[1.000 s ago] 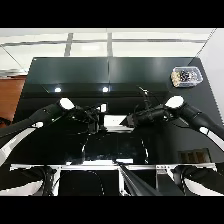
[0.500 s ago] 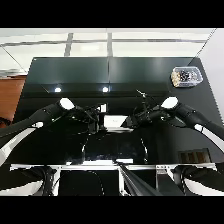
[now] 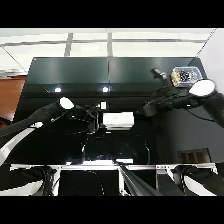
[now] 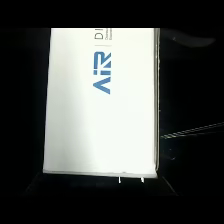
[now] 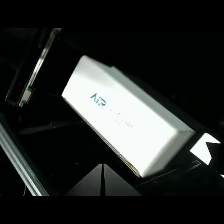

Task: Fold the box and place the chain.

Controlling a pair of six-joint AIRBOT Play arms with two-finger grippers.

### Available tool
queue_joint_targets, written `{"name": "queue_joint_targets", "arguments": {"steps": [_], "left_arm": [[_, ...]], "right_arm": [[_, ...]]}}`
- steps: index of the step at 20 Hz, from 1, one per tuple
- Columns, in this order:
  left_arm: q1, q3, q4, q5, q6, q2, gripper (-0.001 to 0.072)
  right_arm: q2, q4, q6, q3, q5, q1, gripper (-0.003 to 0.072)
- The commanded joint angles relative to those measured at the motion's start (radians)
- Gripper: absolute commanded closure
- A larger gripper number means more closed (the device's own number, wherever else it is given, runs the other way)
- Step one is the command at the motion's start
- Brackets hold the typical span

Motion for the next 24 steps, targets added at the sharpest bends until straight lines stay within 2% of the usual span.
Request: {"name": "queue_joint_targets", "arguments": {"steps": [1,5,9,11,14,17,19,24], "left_arm": [[0.003,0.024,0.024,-0.002,-0.014,0.041,-0.0010],[0.014,0.047,0.056,-0.037,-0.049,0.143,-0.0010],[-0.016,0.064,-0.079,-0.014,-0.054,0.169,-0.0005],[-0.066,0.104,-0.095,0.006,-0.058,0.134,-0.0005],[-0.132,0.211,-0.093,-0.003,-0.140,0.013,-0.0005],[-0.140,0.299,-0.090,-0.026,-0.238,-0.090,-0.0004],[-0.135,0.317,-0.088,-0.068,-0.317,-0.118,-0.0004],[-0.137,0.317,-0.063,-0.129,-0.320,-0.155,-0.0004]], "right_arm": [[0.064,-0.031,0.031,0.017,0.069,-0.150,0.0675],[0.064,-0.032,0.033,0.016,0.141,-0.268,0.0675],[0.064,-0.031,0.033,0.015,0.129,-0.273,0.0675],[0.064,-0.031,0.033,0.015,0.108,-0.273,0.0675],[0.064,-0.031,0.032,0.015,0.089,-0.273,0.0675],[0.064,-0.035,0.031,0.015,0.092,-0.273,0.0675],[0.064,-0.058,0.031,0.015,0.092,-0.273,0.0675],[0.064,-0.080,0.028,0.015,0.088,-0.273,0.0675]]}}
